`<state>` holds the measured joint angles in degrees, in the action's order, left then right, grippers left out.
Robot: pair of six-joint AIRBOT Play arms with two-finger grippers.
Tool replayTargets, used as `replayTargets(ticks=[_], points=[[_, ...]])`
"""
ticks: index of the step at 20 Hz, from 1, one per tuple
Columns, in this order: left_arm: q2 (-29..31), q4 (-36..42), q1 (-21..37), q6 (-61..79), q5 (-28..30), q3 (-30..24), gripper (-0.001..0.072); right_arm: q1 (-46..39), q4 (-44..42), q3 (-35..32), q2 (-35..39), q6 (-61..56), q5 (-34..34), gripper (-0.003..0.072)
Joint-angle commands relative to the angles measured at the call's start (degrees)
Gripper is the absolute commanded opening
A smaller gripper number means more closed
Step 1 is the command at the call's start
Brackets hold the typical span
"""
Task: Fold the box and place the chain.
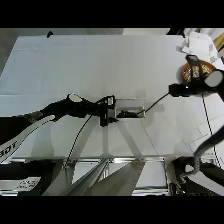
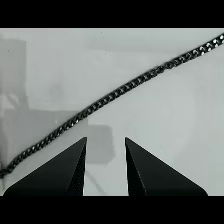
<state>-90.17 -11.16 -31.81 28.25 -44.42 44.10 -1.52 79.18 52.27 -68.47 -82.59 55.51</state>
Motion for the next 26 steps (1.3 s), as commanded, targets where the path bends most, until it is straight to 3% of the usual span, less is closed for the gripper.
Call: replayTargets(ticks=[1, 6, 14, 17, 18, 19, 20, 26], points=[[0.0, 0.0, 0.0, 0.0, 0.0, 0.0, 0.0251, 3.5, 5.9, 4.4, -9.5, -4.8, 0.8, 0.0266], [0.0, 0.0, 0.0, 0.0, 0.0, 0.0, 0.0251, 7.2, 9.5, 5.6, -16.5, -8.4, 0.4, 0.0267], [0.0, 0.0, 0.0, 0.0, 0.0, 0.0, 0.0251, 7.3, 9.5, 5.6, -17.9, -10.4, -1.8, 0.0263], [0.0, 0.0, 0.0, 0.0, 0.0, 0.0, 0.0251, 7.3, 9.5, 5.6, -19.4, -10.6, -0.8, 0.019], [0.0, 0.0, 0.0, 0.0, 0.0, 0.0, 0.0251, 7.3, 9.6, 5.6, -19.6, -10.5, -0.3, 0.0145], [0.0, 0.0, 0.0, 0.0, 0.0, 0.0, 0.0251, 7.3, 9.6, 5.6, -19.6, -10.1, 0.0, 0.0041], [0.0, 0.0, 0.0, 0.0, 0.0, 0.0, 0.0251, 7.3, 9.6, 5.6, -19.5, -9.9, 0.3, 0.002], [0.0, 0.0, 0.0, 0.0, 0.0, 0.0, 0.0251, 8.8, 9.6, 5.6, -11.0, -6.9, 4.8, 0.0019]])
